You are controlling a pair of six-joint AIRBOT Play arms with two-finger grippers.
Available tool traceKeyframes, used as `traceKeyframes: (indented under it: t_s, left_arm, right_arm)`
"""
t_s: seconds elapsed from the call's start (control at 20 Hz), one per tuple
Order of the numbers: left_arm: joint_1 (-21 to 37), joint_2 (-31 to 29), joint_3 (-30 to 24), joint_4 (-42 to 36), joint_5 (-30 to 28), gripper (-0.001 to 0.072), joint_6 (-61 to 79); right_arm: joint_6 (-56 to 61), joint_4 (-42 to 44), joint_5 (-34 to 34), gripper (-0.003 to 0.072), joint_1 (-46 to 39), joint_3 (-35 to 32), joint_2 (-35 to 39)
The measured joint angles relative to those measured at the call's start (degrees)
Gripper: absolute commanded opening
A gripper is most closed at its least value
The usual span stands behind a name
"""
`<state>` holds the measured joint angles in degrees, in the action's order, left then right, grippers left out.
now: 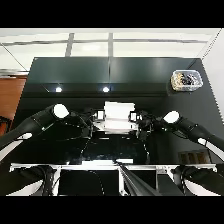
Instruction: Fold the box and place the chain.
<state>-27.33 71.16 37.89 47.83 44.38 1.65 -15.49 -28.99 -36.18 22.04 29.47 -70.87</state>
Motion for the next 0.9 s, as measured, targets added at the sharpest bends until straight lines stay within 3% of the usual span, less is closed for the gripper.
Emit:
traceKeyframes:
  t_s: [0.15,0.6,0.75,0.9]
  left_arm:
    - [0.66,-0.20,0.07,1.07,-0.24,0.0425,-1.20]
    - [-0.13,0.15,0.13,-4.17,-2.89,0.0414,-2.05]
    - [-1.49,0.37,0.15,-5.33,-3.26,0.0142,-2.05]
    - [-2.40,0.50,0.15,-5.99,-3.28,0.0141,-2.05]
  right_arm:
    - [-0.02,0.00,0.00,0.0136,0.00,0.00,0.00]
    - [-0.04,0.00,0.00,0.0135,0.00,0.00,0.00]
    - [-0.07,0.00,0.00,0.0136,0.00,0.00,0.00]
    - [-0.07,-0.02,0.00,0.0136,0.00,0.00,0.00]
